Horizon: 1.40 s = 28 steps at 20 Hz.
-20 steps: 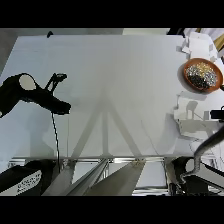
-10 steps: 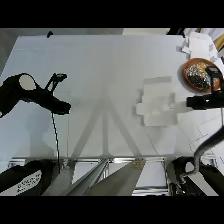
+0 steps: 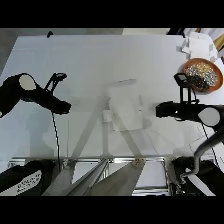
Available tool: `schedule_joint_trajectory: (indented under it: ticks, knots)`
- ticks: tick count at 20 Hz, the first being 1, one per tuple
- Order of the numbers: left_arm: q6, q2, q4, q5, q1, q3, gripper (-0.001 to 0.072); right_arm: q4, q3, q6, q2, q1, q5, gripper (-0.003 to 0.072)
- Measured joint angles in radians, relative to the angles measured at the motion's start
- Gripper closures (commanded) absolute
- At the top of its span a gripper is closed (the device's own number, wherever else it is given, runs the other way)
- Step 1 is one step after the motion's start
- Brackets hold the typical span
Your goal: Fold the box and place the chain.
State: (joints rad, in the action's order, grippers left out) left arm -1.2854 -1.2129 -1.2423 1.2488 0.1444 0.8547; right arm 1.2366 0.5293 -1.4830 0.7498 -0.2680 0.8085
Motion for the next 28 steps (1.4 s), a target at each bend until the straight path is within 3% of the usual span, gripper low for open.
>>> schedule_joint_trajectory:
  ticks: [9, 10, 11, 14, 20, 24, 28]
  knots:
    - [0.026, -0.001, 0.024, -0.066, 0.000, 0.000, 0.0675, -0.003, -0.024, -0.058, -0.005, -0.126, -0.082, 0.0670]
    - [0.041, -0.001, 0.030, -0.067, 0.000, 0.000, 0.0643, -0.003, -0.024, -0.059, -0.005, -0.128, -0.083, 0.0670]
    - [0.074, -0.002, 0.046, -0.068, 0.000, 0.000, 0.0498, -0.003, -0.024, -0.060, -0.005, -0.130, -0.085, 0.0670]
    - [0.232, -0.021, 0.207, -0.064, 0.000, 0.000, 0.0223, -0.003, -0.024, -0.061, -0.005, -0.132, -0.086, 0.0670]
    - [0.571, -0.188, 0.650, 0.002, 0.000, 0.036, 0.0174, -0.010, -0.024, -0.062, -0.005, -0.133, -0.087, 0.0670]
    - [0.707, -0.333, 0.764, 0.039, 0.000, 0.080, 0.0171, -0.012, -0.024, -0.062, -0.005, -0.133, -0.087, 0.0670]
    - [0.812, -0.408, 0.819, 0.015, 0.020, 0.100, 0.0172, -0.018, -0.024, -0.062, -0.005, -0.133, -0.080, 0.0670]
